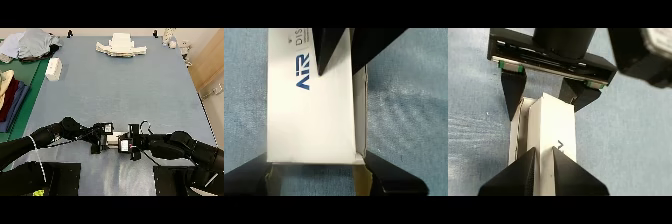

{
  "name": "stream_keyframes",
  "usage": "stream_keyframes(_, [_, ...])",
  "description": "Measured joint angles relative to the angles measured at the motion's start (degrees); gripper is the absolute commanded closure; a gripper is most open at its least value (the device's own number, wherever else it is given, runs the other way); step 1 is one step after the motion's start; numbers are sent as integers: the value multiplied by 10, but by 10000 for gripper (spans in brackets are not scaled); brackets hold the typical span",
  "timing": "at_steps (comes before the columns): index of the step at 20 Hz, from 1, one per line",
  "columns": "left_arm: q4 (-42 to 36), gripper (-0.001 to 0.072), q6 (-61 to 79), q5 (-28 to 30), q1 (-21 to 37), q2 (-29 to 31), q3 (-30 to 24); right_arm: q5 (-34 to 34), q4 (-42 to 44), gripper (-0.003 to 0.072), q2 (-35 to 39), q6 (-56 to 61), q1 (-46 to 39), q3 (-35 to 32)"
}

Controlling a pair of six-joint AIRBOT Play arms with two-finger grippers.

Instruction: Fold the box.

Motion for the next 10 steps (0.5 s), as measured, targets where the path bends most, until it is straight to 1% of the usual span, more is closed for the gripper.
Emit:
stream_keyframes(2, [0,202,0,0,0,0,0,-4,2,529,0,0,0,0])
stream_keyframes(3, [0,202,0,-1,0,0,0,-6,2,508,0,0,0,0])
stream_keyframes(4, [0,202,0,-1,0,0,0,-8,2,366,0,0,0,0])
stream_keyframes(5, [2,202,1,-3,0,0,0,-16,1,266,0,1,0,0])
stream_keyframes(10, [1,202,1,-3,0,0,0,-13,14,256,12,0,0,0])
